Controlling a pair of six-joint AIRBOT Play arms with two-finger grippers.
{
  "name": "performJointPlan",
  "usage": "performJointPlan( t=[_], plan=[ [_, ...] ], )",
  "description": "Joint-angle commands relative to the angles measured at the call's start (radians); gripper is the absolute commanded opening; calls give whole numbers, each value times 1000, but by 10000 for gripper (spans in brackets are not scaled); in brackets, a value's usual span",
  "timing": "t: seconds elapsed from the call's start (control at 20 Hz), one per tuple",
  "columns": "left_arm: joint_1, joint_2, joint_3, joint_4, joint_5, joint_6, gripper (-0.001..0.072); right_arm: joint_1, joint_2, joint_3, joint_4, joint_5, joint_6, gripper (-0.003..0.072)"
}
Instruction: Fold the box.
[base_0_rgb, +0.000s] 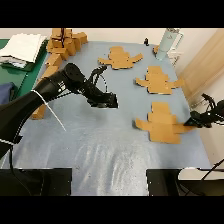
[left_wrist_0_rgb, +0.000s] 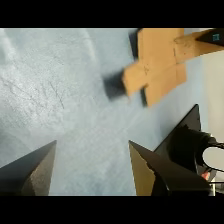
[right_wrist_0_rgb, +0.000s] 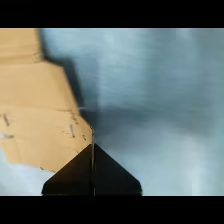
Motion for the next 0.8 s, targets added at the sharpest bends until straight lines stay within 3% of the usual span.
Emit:
performJointPlan(
  t=[0.0, 0.2, 0.4, 0.45, 0.5, 0.55, 0.75],
  plan=[
    [2, 1, 1, -6, -16, 20, 687, 70, 0, -8, 251, -70, -52, 3],
    [19, 3, 1, -4, -44, 100, 687, 239, 45, -177, 430, -9, -17, 2],
    [60, 2, 1, 0, -126, 138, 687, 467, 253, -451, 436, 288, 55, 5],
    [61, 2, 1, 3, -138, 142, 687, 512, 294, -486, 426, 331, 80, 73],
    [61, 2, 1, 3, -145, 148, 687, 542, 313, -494, 409, 352, 105, 258],
    [61, 2, 1, 3, -150, 149, 687, 555, 314, -489, 397, 348, 130, 312],
    [57, 2, 1, 2, -170, 190, 688, 559, 286, -462, 357, 344, 211, 310]
  ],
)
